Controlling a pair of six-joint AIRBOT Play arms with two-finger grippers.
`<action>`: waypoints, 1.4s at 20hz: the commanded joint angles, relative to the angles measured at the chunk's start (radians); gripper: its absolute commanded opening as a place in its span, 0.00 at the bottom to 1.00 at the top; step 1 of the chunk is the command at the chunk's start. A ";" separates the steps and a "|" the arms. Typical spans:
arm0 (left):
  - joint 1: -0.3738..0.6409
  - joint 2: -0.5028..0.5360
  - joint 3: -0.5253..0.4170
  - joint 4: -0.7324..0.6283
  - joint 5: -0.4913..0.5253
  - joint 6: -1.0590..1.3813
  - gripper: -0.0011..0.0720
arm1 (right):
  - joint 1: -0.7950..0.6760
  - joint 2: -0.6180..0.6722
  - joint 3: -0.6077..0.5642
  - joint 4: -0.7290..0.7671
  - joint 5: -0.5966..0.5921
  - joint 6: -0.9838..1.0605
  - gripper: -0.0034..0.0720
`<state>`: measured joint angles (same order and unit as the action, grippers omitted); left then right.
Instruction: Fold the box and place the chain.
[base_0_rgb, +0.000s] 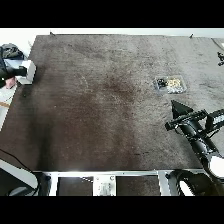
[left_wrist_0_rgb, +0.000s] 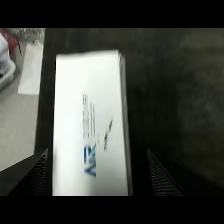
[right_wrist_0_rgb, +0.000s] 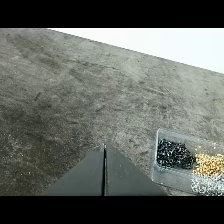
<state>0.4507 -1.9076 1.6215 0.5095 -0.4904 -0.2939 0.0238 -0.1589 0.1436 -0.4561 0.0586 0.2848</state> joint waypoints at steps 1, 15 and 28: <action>0.001 0.100 0.038 -0.005 -0.056 -0.046 0.98 | 0.000 0.001 0.000 0.000 0.000 0.000 0.03; 0.000 0.893 -0.570 -0.398 0.071 0.317 0.02 | 0.000 0.001 0.000 0.000 0.000 0.000 0.03; -0.323 1.489 -1.209 -0.959 0.338 0.932 0.02 | 0.000 0.001 0.000 0.000 -0.004 0.000 0.03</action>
<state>0.2115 -0.5095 0.4828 -0.4095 -0.2398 0.5827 0.0238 -0.1589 0.1436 -0.4564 0.0551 0.2848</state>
